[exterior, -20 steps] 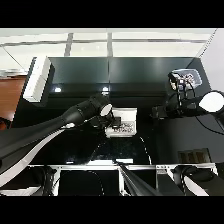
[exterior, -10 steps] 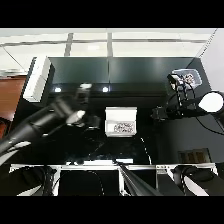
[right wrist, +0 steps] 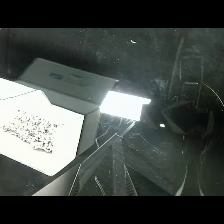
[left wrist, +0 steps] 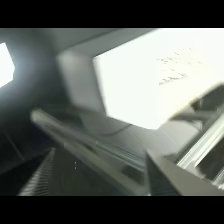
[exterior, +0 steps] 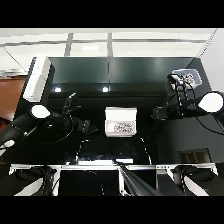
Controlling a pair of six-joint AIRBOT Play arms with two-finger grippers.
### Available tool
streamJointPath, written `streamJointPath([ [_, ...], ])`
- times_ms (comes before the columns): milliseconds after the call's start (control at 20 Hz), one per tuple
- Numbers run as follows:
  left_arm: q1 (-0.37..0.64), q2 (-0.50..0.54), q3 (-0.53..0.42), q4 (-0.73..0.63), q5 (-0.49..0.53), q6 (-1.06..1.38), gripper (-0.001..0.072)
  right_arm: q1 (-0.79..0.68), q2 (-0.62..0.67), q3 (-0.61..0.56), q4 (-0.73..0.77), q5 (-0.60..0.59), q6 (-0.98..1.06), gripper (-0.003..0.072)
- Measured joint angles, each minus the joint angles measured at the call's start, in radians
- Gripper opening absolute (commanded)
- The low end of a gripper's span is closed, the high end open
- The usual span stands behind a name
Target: Fold the box and place the chain.
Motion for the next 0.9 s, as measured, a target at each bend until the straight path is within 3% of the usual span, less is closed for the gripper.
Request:
streamJointPath([
  [200, -0.04, -0.034, -0.019, -0.086, 0.019, 0.628, 0.0717, 0.0, 0.0, 0.0, 0.002, 0.0, 0.03, 0.033],
  [400, -0.084, -0.072, -0.02, -0.095, 0.058, 0.989, 0.0715, 0.0, 0.0, 0.0, 0.005, 0.0, 0.061, 0.033],
  [600, -0.1, -0.131, -0.007, -0.125, 0.101, 1.153, 0.0715, 0.0, 0.0, 0.0, 0.013, -0.002, 0.079, 0.033],
  [900, -0.121, -0.179, 0.026, -0.151, 0.128, 1.202, 0.0715, 0.0, -0.002, 0.0, 0.018, -0.029, 0.086, 0.033],
])
